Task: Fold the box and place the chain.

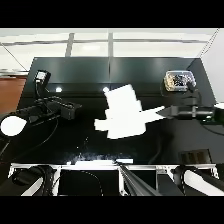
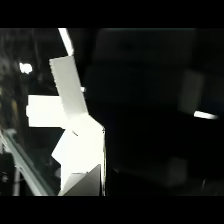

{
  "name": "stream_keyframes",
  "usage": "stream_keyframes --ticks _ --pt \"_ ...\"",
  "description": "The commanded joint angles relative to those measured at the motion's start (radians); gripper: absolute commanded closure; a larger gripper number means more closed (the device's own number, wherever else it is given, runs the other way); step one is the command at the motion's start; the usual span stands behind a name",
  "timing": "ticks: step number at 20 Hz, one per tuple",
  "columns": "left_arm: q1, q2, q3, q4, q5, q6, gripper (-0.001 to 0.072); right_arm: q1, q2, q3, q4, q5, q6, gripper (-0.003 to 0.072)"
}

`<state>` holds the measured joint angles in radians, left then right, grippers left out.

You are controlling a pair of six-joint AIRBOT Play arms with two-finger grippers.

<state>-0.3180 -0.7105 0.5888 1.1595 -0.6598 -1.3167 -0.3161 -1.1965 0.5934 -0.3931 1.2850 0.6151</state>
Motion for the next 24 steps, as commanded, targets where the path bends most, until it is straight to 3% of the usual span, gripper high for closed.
stream_keyframes --ticks 1,4,7,10,12,16,19,20,23,24 --pt "-0.001 -0.001 -0.032 -0.029 -0.023 0.000 0.0000 0.265 0.177 -0.163 0.113 -0.334 -0.075 0.0677" --pt "0.000 -0.035 -0.083 -0.138 -0.032 -0.053 0.0000 0.425 0.281 -0.246 0.113 -0.506 -0.074 0.0678" --pt "0.000 -0.172 -0.089 -0.295 -0.083 0.023 0.0000 0.514 0.282 -0.247 0.112 -0.533 -0.073 0.0677" --pt "0.027 -0.352 -0.080 -0.562 -0.143 0.290 0.0000 0.533 0.282 -0.247 0.112 -0.536 -0.047 0.0677" --pt "0.073 -0.470 -0.067 -0.727 -0.228 0.480 0.0000 0.533 0.282 -0.247 0.113 -0.525 -0.035 0.0677" --pt "0.158 -0.655 -0.037 -0.914 -0.457 0.843 0.0022 0.533 0.282 -0.247 0.112 -0.509 -0.023 0.0677" --pt "0.182 -0.700 0.002 -0.902 -0.565 1.024 0.0030 0.532 0.282 -0.247 0.112 -0.504 -0.020 0.0677" --pt "0.181 -0.708 0.024 -0.852 -0.581 1.035 0.0095 0.532 0.282 -0.247 0.112 -0.505 -0.020 0.0677" --pt "0.180 -0.713 0.069 -0.737 -0.579 1.034 0.0443 0.532 0.282 -0.247 0.105 -0.508 -0.019 0.0677" --pt "0.180 -0.713 0.076 -0.729 -0.579 1.034 0.0477 0.532 0.282 -0.247 0.105 -0.508 -0.008 0.0677"
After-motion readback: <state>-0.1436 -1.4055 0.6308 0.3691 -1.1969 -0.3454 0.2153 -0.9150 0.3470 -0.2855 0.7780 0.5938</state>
